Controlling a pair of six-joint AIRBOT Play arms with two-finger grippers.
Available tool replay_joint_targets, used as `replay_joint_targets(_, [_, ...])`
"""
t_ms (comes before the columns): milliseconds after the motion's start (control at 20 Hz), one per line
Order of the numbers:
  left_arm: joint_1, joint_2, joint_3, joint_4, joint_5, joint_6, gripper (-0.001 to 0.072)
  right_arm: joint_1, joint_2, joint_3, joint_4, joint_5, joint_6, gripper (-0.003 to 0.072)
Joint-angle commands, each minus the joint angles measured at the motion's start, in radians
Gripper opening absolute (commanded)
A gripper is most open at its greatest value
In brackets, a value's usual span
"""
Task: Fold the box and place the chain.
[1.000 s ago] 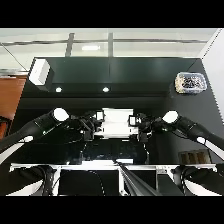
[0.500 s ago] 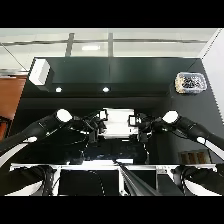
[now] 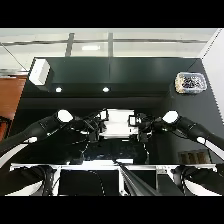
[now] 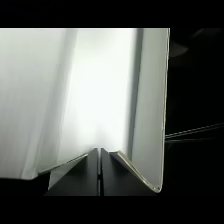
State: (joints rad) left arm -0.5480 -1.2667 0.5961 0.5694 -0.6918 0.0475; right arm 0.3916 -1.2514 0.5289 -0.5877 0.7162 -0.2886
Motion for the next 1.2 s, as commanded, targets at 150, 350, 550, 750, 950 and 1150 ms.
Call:
replay_joint_targets(150, [0.150, 0.164, 0.082, 0.420, -0.147, -0.645, 0.0028, 0.001, 0.000, 0.000, 0.003, -0.004, 0.000, 0.0420])
replay_joint_targets(350, [0.360, 0.280, 0.079, 0.631, -0.240, -1.037, 0.0029, 0.001, 0.000, 0.000, 0.003, -0.004, 0.000, 0.0420])
replay_joint_targets(550, [0.585, 0.212, 0.021, 0.555, -0.356, -1.526, 0.0030, 0.001, 0.000, 0.000, 0.003, -0.004, 0.000, 0.0419])
replay_joint_targets(750, [0.662, 0.061, -0.040, 0.296, -0.444, -1.361, 0.0029, 0.001, 0.000, 0.000, 0.003, -0.004, 0.000, 0.0420])
replay_joint_targets(950, [0.579, -0.069, -0.055, 0.072, -0.442, -1.194, 0.0028, 0.001, 0.000, 0.000, 0.003, -0.004, 0.000, 0.0419])
replay_joint_targets(1150, [0.425, -0.121, -0.048, 0.005, -0.396, -1.172, 0.0028, 0.001, 0.000, 0.000, 0.003, -0.004, 0.000, 0.0419])
